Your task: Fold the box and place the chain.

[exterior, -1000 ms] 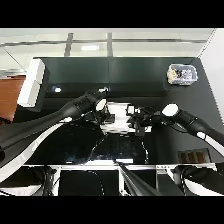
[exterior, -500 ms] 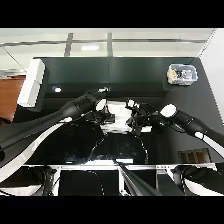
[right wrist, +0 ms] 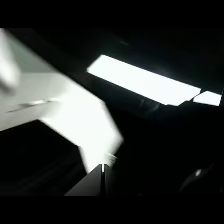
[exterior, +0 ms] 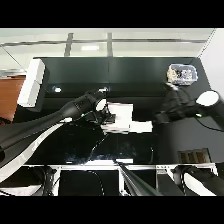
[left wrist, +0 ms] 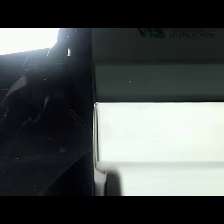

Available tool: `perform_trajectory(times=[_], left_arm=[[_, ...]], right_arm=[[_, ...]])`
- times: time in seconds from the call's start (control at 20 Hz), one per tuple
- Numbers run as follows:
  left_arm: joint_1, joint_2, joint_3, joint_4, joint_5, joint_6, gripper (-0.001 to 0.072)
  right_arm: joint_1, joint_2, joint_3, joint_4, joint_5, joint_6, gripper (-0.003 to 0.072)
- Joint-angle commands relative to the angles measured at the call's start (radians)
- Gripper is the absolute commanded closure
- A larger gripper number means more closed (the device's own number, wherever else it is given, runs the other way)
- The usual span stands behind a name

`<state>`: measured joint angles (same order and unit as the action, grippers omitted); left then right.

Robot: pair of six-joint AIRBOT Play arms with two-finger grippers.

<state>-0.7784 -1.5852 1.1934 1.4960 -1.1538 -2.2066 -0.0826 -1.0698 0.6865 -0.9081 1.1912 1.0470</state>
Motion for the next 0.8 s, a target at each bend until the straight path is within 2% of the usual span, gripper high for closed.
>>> perform_trajectory(times=[0.0, 0.1, 0.2, 0.35, 0.55, 0.75], left_arm=[[0.000, 0.000, 0.001, 0.003, 0.000, 0.000, 0.0684], [0.000, 0.000, 0.000, 0.003, 0.000, 0.000, 0.0684], [0.000, 0.000, 0.001, 0.002, 0.001, 0.000, 0.0684], [0.000, 0.000, 0.001, 0.002, 0.001, 0.000, 0.0684], [0.000, 0.000, 0.001, 0.002, 0.000, 0.000, 0.0684], [0.000, 0.000, 0.000, 0.002, 0.000, 0.000, 0.0684]], right_arm=[[-0.249, 0.015, -0.134, 0.040, -0.039, 0.272, 0.0674], [-0.263, 0.007, -0.238, 0.189, -0.143, 0.268, 0.0675], [-0.204, -0.019, -0.289, 0.245, -0.209, 0.250, 0.0675], [-0.059, -0.089, -0.289, 0.312, -0.215, 0.183, 0.0674], [0.120, -0.132, -0.281, 0.455, -0.295, 0.130, 0.0674], [0.179, -0.132, -0.205, 0.488, -0.230, 0.043, 0.0672]])
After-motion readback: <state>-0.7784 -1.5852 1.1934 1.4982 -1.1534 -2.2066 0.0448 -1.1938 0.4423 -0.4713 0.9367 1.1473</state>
